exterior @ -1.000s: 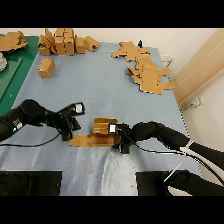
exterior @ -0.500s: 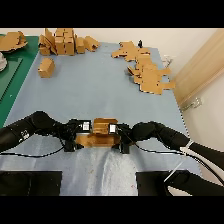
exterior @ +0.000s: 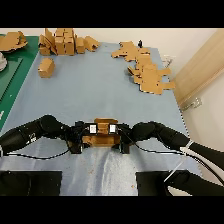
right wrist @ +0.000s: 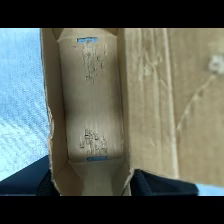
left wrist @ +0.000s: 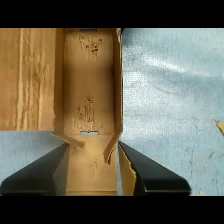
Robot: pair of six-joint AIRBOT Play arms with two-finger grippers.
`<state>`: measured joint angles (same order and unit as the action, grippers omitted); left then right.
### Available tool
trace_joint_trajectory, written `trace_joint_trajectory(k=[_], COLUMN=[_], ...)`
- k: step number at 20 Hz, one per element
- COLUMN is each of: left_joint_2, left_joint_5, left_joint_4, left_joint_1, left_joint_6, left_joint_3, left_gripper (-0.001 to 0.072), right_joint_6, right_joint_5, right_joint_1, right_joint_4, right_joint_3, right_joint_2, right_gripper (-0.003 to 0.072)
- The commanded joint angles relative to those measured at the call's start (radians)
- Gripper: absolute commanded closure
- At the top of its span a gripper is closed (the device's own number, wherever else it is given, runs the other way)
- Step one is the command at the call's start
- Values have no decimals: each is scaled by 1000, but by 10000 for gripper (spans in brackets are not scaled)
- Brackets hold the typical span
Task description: Fold the box.
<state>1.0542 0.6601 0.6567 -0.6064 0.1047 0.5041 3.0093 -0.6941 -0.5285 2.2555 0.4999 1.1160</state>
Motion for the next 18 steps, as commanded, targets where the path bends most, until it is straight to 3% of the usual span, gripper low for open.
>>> trace_joint_trajectory(k=[1, 8, 9, 11, 18], left_joint_2=[8, 9, 8, 9, 12], left_joint_5=[-33, -77, -77, -91, -112], left_joint_4=[-1, -6, -6, -6, -7], left_joint_1=[-17, -26, -39, -70, -98], left_joint_6=[0, 3, 4, 12, 11], left_joint_3=[0, 8, 10, 13, 12], left_gripper=[457, 487, 619, 694, 698], right_joint_6=[-1, -1, 0, -1, -1], right_joint_5=[0, 0, 0, 0, 0], right_joint_1=[-1, -1, -1, -1, -1], right_joint_4=[1, 1, 1, 1, 1], right_joint_3=[0, 0, 0, 0, 0], right_joint_2=[0, 0, 0, 0, 0], right_gripper=[170, 170, 170, 170, 170])
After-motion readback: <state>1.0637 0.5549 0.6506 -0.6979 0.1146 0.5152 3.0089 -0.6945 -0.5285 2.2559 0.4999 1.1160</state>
